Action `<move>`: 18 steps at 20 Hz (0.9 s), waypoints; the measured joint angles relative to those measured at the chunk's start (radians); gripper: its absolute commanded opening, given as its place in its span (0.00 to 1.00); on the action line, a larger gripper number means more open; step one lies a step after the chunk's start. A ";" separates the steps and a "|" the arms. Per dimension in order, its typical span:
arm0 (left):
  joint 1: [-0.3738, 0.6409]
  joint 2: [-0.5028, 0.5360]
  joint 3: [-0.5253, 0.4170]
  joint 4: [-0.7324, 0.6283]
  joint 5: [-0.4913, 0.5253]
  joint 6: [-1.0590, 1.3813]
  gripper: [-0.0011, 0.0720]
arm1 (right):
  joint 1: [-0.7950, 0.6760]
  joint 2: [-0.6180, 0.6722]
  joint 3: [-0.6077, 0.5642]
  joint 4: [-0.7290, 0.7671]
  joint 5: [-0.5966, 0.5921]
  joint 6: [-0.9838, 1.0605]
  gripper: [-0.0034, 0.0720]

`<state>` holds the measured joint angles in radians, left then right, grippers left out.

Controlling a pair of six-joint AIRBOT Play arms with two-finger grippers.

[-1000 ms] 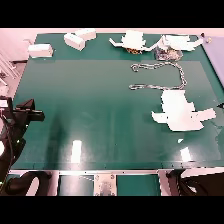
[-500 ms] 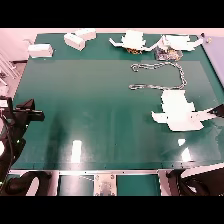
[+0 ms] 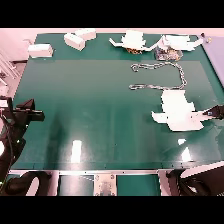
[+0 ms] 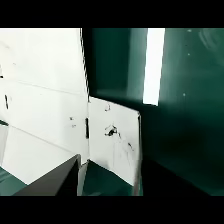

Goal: Fold the box and place the chain.

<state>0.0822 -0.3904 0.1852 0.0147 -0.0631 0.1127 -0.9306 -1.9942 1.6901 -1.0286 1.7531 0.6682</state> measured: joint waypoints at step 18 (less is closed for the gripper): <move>0.000 0.000 0.000 0.000 0.000 0.000 0.04 | 0.113 -0.002 0.007 0.211 0.087 -0.031 0.05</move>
<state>0.0818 -0.3904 0.1852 0.0147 -0.0635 0.1127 -0.8181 -1.9961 1.6970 -0.8181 1.8404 0.6373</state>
